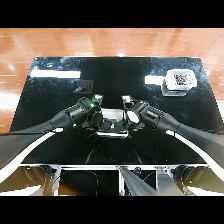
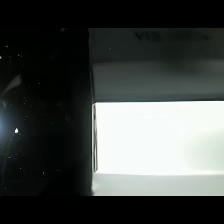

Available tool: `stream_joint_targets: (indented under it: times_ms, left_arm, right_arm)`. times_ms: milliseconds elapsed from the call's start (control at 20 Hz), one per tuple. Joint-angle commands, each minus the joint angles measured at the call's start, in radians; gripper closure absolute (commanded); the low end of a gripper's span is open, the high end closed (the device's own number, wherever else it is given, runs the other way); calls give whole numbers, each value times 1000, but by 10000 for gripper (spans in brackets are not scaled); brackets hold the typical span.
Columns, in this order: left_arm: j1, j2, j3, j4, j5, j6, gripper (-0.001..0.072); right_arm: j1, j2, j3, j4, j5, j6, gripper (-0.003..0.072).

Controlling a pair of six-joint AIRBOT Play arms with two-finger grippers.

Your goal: Fold the box and place the chain.

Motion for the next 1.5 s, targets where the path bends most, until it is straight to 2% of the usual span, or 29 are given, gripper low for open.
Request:
stream_joint_targets:
  times_ms: [0, 150, 400, 500, 550, 600, 700, 750, 850, 1000, 1250, 1350, 1450]
  left_arm:
    - [0, 0, 0, -3, 0, -8, 689]
    - [0, 0, 0, -3, 1, -8, 689]
    - [0, 0, 0, -11, 4, -7, 689]
    - [0, 0, 0, -20, 5, -7, 689]
    - [-2, 0, 0, -35, 5, -6, 689]
    - [-7, 0, 0, -38, 2, -7, 689]
    - [-16, 0, 0, -37, 1, -7, 689]
    - [-18, 0, 0, -37, 2, -7, 689]
    - [-18, 0, 0, -35, 5, -6, 689]
    - [-18, 0, 0, -35, 4, -6, 689]
    - [-18, 0, 0, -33, 1, -6, 689]
    - [-18, 0, 0, -34, 2, -6, 689]
    - [-17, 0, 0, -33, 14, -6, 689]
  right_arm:
    - [-1, 11, 2, -11, 19, 0, 73]
    - [18, 97, 2, -92, 66, -17, 73]
    - [25, 394, -39, -311, 264, -62, 72]
    - [-81, 499, -93, -392, 267, -58, 71]
    - [-180, 524, -108, -400, 245, -61, 71]
    - [-284, 525, -107, -395, 206, -82, 70]
    - [-504, 510, -106, -339, 34, -172, 71]
    - [-617, 482, -93, -288, -35, -224, 72]
    - [-808, 365, -20, -197, -68, -283, 72]
    - [-961, 129, 160, -61, -71, -389, 72]
    - [-977, -214, 500, 10, -29, -392, 73]
    - [-981, -304, 599, 44, -4, -267, 73]
    - [-981, -343, 633, 56, 12, -110, 74]
